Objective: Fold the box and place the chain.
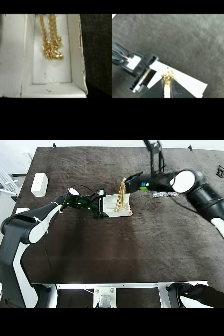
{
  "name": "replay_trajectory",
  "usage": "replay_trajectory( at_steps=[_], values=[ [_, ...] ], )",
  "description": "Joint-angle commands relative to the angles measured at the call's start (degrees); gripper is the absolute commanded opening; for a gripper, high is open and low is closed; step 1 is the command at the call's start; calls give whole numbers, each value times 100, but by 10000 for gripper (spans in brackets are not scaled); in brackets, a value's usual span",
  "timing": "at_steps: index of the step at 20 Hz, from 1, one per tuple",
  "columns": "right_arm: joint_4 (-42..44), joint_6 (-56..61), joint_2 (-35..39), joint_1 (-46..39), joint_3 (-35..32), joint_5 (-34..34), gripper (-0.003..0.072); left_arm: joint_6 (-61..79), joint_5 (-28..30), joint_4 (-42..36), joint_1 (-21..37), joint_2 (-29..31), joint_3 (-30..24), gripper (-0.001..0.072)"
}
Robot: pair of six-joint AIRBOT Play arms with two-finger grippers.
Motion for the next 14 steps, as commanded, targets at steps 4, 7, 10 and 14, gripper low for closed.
replay_trajectory(
  at_steps=[4,7,10,14],
  values=[
    [260,0,-527,66,-621,-636,59,-2,0,0,4,2,-2,527],
    [127,-144,-391,-70,-614,-570,518,0,2,0,4,2,-2,527],
    [-605,-496,-168,-448,-616,-59,517,0,0,0,4,2,0,527],
    [-785,-2155,-129,-1342,-743,671,517,0,0,0,4,2,-2,527]
  ],
)
